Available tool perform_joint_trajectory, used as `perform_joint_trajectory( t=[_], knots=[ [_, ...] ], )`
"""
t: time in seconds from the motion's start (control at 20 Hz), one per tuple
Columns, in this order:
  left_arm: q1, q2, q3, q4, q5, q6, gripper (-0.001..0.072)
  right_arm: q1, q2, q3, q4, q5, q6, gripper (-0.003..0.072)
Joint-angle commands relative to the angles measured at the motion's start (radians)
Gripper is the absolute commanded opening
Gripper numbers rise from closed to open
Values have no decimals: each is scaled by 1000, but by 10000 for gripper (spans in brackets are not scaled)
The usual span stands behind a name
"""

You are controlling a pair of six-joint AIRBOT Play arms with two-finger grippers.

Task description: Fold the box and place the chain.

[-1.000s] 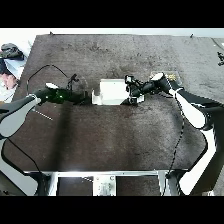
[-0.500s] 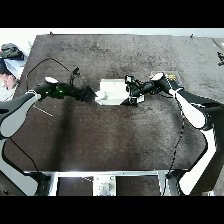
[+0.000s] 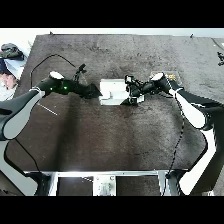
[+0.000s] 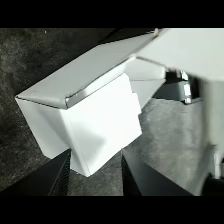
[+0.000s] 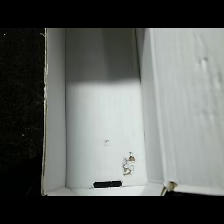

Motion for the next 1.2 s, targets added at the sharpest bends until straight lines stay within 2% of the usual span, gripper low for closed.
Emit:
perform_joint_trajectory(
  t=[0.0, 0.2, 0.65, 1.0, 1.15],
  knots=[
    [-47, 1, 67, 191, 18, -170, 338, 1, 0, 1, 0, 0, 0, 523],
    [-93, 1, 128, 343, 26, -336, 338, 1, 0, 1, 0, 1, 0, 523],
    [-180, 0, 152, 474, 154, -594, 337, 1, 0, 1, 0, 0, 0, 523],
    [-232, -21, 162, 676, 156, -841, 335, 1, 0, 1, 0, 0, 0, 523],
    [-248, -63, 240, 735, 82, -872, 335, 1, 0, 1, 0, 1, 0, 523]
  ],
)
